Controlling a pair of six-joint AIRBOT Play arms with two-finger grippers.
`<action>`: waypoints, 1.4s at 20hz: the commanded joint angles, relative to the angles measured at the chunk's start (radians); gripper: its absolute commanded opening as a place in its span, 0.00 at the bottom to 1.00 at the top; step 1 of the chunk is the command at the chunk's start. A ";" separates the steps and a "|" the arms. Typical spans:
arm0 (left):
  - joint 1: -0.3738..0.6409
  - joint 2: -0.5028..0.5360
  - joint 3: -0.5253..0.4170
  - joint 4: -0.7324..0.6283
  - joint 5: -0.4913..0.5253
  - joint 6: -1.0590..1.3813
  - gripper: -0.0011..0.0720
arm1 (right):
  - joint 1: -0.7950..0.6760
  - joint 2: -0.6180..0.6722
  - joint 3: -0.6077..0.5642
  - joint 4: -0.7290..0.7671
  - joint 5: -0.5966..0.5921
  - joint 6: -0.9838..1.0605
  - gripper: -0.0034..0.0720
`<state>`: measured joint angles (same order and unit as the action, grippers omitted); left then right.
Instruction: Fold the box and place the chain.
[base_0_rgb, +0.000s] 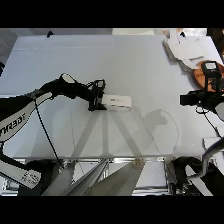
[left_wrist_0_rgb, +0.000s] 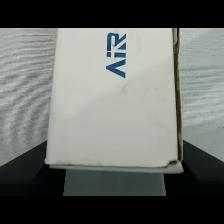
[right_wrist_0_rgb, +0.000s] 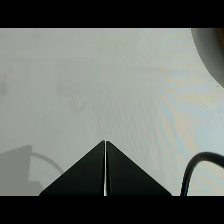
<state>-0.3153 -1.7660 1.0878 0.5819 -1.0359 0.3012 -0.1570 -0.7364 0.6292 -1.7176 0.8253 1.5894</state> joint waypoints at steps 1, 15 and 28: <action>0.001 0.029 0.000 0.002 0.009 -0.050 0.02 | -0.001 0.001 0.001 -0.002 -0.003 0.002 0.06; 0.048 0.704 0.000 0.626 0.475 -1.038 0.02 | -0.001 0.001 0.001 -0.001 -0.003 0.002 0.06; 0.606 0.820 -0.063 0.890 0.359 -1.689 0.03 | -0.001 0.001 0.001 -0.001 -0.003 0.002 0.06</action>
